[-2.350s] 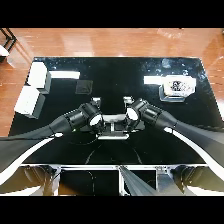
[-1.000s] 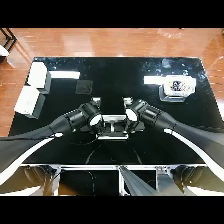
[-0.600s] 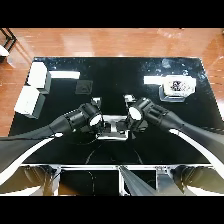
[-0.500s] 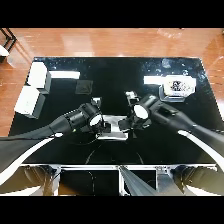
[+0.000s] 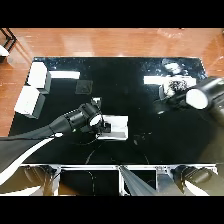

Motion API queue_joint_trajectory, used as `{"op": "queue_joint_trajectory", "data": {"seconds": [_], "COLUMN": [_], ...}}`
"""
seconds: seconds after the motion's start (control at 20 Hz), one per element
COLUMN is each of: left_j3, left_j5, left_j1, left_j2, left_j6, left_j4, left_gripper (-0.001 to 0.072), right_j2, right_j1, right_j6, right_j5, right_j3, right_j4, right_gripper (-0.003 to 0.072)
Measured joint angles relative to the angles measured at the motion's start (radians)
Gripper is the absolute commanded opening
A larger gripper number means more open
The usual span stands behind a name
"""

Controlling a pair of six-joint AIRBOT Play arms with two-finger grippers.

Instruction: Fold the box and place the chain.

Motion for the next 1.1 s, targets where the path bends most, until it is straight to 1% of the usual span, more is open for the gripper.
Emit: {"op": "queue_joint_trajectory", "data": {"seconds": [0.05,0.1,0.2,0.3,0.35,0.4,0.45,0.6,0.65,0.8,0.9,1.1], "left_j3": [0.0,0.0,0.0,0.0,0.0,0.0,0.0,0.0,0.0,0.0,0.0,0.0], "left_j5": [0.0,0.0,0.0,0.0,0.0,0.0,0.0,0.0,0.0,0.0,0.0,0.003], "left_j1": [0.0,0.0,0.0,0.0,0.0,0.0,0.0,0.0,0.0,0.0,0.0,0.0], "left_j2": [0.0,0.0,0.0,0.0,0.0,0.0,0.0,0.0,0.0,0.0,0.0,0.0], "left_j6": [0.0,0.0,0.0,0.0,0.0,0.0,0.0,0.0,0.0,0.0,0.0,-0.001], "left_j4": [0.0,0.0,0.0,0.0,0.0,0.0,0.0,0.0,0.0,-0.001,-0.001,-0.001], "left_gripper": [0.002,0.002,0.002,0.002,0.002,0.002,0.002,0.002,0.0021,0.002,0.0021,0.002], "right_j2": [0.004,0.004,-0.021,-0.077,-0.119,-0.163,-0.216,-0.364,-0.41,-0.527,-0.582,-0.645], "right_j1": [-0.067,-0.13,-0.252,-0.353,-0.394,-0.425,-0.452,-0.502,-0.512,-0.528,-0.534,-0.544], "right_j6": [-0.011,-0.021,-0.038,-0.069,-0.082,-0.09,-0.098,-0.114,-0.119,-0.127,-0.127,-0.129], "right_j5": [-0.04,-0.082,-0.174,-0.258,-0.29,-0.311,-0.327,-0.338,-0.335,-0.323,-0.307,-0.286], "right_j3": [-0.002,-0.003,-0.005,0.006,0.018,0.037,0.062,0.153,0.187,0.281,0.326,0.364], "right_j4": [-0.013,-0.021,-0.025,-0.001,0.019,0.027,0.039,0.05,0.058,0.048,0.019,-0.03], "right_gripper": [0.0626,0.0718,0.0711,0.0709,0.0682,0.0571,0.0536,0.0534,0.0469,0.0472,0.0472,0.0472]}}
